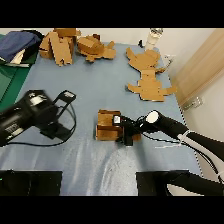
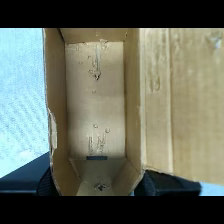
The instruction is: Fold the box.
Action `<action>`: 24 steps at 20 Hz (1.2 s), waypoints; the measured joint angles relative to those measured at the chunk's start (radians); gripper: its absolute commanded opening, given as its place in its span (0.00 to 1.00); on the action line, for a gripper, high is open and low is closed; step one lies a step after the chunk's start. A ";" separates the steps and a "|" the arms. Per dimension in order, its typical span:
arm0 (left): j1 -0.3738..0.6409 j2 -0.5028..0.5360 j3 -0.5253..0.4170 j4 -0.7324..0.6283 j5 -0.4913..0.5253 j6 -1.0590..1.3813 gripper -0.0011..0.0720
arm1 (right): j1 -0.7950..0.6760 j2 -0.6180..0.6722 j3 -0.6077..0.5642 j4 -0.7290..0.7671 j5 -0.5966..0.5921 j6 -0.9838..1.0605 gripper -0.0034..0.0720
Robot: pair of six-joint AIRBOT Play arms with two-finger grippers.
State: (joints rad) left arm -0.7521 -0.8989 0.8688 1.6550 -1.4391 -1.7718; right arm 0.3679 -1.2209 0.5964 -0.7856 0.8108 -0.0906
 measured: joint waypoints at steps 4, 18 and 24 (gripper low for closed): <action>0.333 0.096 -0.194 -0.323 0.247 0.544 0.03 | 0.000 0.000 0.000 0.000 -0.001 0.000 0.76; 0.635 -0.568 0.088 -1.363 0.234 2.004 0.03 | 0.000 0.000 0.000 0.007 -0.007 0.000 0.76; 0.575 -0.476 -0.023 -1.353 0.241 2.178 0.03 | 0.000 0.000 0.000 0.008 -0.008 0.000 0.76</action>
